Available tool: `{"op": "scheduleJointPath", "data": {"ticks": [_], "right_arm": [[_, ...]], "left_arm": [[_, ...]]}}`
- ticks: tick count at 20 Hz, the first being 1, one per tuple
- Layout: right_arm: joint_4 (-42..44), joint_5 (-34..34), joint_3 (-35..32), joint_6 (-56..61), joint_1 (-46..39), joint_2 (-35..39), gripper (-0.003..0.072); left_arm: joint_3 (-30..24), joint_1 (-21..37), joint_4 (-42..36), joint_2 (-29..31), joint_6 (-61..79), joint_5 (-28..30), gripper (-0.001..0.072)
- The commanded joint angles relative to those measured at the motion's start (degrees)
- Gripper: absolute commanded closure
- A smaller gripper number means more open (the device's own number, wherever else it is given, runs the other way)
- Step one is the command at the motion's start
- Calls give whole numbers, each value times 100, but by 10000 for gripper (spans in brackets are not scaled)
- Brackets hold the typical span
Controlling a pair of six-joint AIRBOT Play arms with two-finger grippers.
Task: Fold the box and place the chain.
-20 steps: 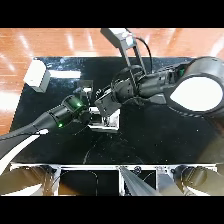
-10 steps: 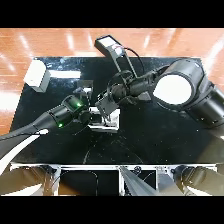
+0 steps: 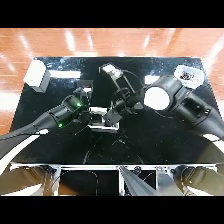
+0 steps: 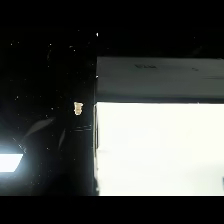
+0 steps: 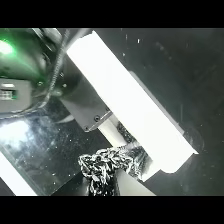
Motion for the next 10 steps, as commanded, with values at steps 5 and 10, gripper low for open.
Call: {"op": "scheduleJointPath", "data": {"ticks": [5,10], "right_arm": [[153,-468,-214,-28,-2,-638,657],[153,-584,-212,-17,-98,-772,496]], "left_arm": [[4,-2,-2,-2,0,15,689],[4,-2,-2,-2,0,15,689]]}}
